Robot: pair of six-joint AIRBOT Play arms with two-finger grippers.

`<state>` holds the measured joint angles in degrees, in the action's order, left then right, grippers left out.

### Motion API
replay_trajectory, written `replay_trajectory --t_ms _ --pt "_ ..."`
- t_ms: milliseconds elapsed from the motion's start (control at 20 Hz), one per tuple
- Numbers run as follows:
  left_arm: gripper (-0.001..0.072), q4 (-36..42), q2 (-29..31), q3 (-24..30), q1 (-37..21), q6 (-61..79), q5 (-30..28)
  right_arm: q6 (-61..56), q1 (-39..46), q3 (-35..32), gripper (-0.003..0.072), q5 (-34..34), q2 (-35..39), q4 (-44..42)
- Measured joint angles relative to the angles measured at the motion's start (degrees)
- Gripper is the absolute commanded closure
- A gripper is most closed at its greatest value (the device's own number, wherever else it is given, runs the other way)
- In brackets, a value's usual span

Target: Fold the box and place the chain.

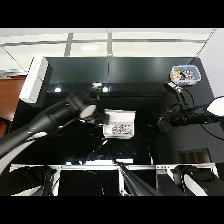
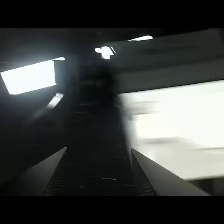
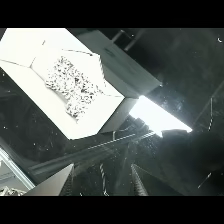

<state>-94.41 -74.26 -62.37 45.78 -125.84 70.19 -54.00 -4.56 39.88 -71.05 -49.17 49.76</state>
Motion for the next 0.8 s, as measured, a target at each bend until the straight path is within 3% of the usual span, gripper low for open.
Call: replay_trajectory --t_ms 100,200,400,550,600,650,800 --pt "0.0245 0.7 4.0 5.1 -4.0 2.7 -0.4 0.0 0.0 0.0 0.0261 0.3 0.0 0.0" --pt "0.0245 5.9 8.2 10.7 -8.5 9.2 -5.1 0.0 0.0 0.0 0.0261 0.6 0.0 0.0" --pt "0.0245 28.5 14.0 21.8 -17.6 38.1 -13.1 0.0 0.0 0.0 0.0261 0.9 0.0 0.0" --pt "0.0243 40.0 13.6 26.2 -21.3 55.8 -14.1 0.0 0.0 0.0 0.0261 1.5 0.0 0.0" --pt "0.0189 42.3 12.9 27.0 -21.7 62.2 -14.0 -0.1 0.0 0.0 0.0261 2.0 0.0 0.0" --pt "0.0004 44.3 12.1 27.5 -21.7 69.1 -14.1 -0.4 0.0 0.0 0.0261 2.4 0.0 0.0" --pt "-0.0005 47.2 9.9 28.3 -20.5 90.2 -14.6 -1.3 0.0 0.0 0.0261 3.3 0.0 0.0"
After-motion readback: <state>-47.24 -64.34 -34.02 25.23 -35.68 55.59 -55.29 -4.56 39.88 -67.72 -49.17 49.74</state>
